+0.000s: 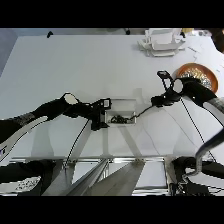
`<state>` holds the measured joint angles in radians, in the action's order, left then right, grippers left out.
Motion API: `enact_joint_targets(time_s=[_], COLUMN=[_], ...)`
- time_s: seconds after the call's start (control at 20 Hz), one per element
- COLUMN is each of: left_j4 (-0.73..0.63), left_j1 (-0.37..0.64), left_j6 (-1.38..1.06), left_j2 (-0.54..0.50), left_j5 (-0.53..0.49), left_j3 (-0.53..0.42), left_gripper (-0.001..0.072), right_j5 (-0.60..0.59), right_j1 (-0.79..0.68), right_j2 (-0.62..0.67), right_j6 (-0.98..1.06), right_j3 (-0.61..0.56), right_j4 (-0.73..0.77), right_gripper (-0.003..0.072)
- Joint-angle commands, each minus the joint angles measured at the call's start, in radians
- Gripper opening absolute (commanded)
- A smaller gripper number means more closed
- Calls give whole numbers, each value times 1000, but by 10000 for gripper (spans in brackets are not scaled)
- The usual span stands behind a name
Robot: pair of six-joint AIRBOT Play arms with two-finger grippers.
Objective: Fold the box and place the chain.
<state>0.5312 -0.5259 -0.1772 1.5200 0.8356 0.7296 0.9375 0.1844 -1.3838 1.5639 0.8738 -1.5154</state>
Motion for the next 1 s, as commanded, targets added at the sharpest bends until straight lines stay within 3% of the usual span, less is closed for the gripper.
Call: enact_joint_targets(time_s=[0.0, 0.35, 0.45, 0.55, 0.6, 0.75, 0.95], left_j4=[0, 0, 0, 0, 0, 0, 0], left_j1=[0, 0, 0, 0, 0, 0, 0], left_j6=[0, 0, 0, 0, 0, 0, 0], left_j2=[-1, -1, -1, -1, -1, -1, 0], left_j5=[-9, -9, -9, -9, -9, -9, -9], left_j3=[0, 0, 0, 0, 0, 0, 0], left_gripper=[179, 179, 179, 179, 179, 179, 179], right_j5=[-27, -38, -36, -30, -22, -14, -6], right_j1=[-1, -1, -1, -1, -1, -1, 0], right_j2=[-6, -25, -35, -32, -23, 58, 283], right_j6=[4, 16, 15, 13, 5, -2, -5], right_j3=[-1, -1, -2, -2, -2, -2, -2], right_j4=[2, 13, 35, 35, 34, 30, 52], right_gripper=[282, 249, 154, 11, 11, 11, 11])
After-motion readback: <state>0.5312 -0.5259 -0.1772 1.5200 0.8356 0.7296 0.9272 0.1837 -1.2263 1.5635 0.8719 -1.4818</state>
